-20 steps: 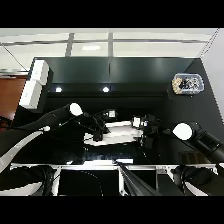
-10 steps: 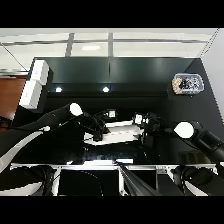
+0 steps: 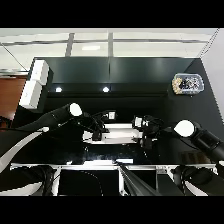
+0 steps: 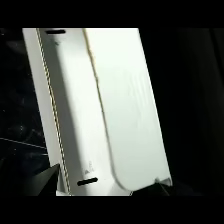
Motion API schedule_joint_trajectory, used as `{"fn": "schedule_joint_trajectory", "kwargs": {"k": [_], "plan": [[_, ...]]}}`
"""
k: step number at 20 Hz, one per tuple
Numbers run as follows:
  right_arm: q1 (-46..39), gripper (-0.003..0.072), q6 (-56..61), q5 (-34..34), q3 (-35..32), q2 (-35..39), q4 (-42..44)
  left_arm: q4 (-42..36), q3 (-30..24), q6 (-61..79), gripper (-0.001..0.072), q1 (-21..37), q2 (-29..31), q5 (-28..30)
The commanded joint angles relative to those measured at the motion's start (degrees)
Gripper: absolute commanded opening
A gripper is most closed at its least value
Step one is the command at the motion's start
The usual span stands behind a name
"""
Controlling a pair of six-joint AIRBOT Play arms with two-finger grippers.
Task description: Fold the box and place the chain.
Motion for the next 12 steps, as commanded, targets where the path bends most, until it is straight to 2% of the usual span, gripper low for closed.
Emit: {"fn": "schedule_joint_trajectory", "kwargs": {"k": [1,7,12], "plan": [[0.0,0.0625,-3.2,1.9,-0.5,-1.7,4.2,0.9,0.0,-0.2,0.0023,0.0,0.0,1.3],[0.0,0.0625,-9.9,1.4,-3.2,-5.2,3.9,-0.5,0.0,-5.5,0.0024,0.0,0.0,0.8],[0.0,0.0625,-12.7,-2.6,-3.8,-6.1,6.3,-0.5,0.0,-5.7,0.0024,0.0,0.0,0.9]]}}
